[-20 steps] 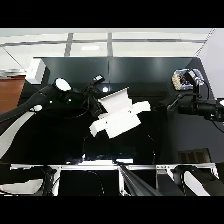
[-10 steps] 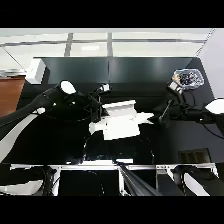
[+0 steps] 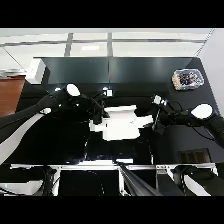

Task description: Fold the box and place the chain.

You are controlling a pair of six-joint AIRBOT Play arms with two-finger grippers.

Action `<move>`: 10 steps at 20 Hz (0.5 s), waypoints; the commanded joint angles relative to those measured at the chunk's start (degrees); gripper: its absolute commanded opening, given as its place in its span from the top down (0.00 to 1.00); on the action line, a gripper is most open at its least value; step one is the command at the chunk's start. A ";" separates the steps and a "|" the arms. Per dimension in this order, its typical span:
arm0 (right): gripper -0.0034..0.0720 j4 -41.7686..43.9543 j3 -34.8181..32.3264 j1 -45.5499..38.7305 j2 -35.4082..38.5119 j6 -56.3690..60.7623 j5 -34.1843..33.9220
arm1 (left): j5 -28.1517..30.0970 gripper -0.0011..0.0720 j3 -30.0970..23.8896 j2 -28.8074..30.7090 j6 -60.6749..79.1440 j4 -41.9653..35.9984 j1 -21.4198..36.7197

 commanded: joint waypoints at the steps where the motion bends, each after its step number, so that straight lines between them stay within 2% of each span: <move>1: 0.01 -6.40 -0.13 1.81 -0.74 -2.01 1.31 | 0.00 0.95 0.20 -0.66 1.25 2.27 -1.16; 6: 0.01 -6.82 -1.05 1.90 -0.79 -2.01 2.67 | 0.07 0.95 0.20 -0.66 1.22 2.21 -1.20; 10: 0.01 -5.46 -4.09 4.31 -0.79 -3.04 0.63 | -0.02 0.95 0.20 -0.66 1.22 2.21 -1.20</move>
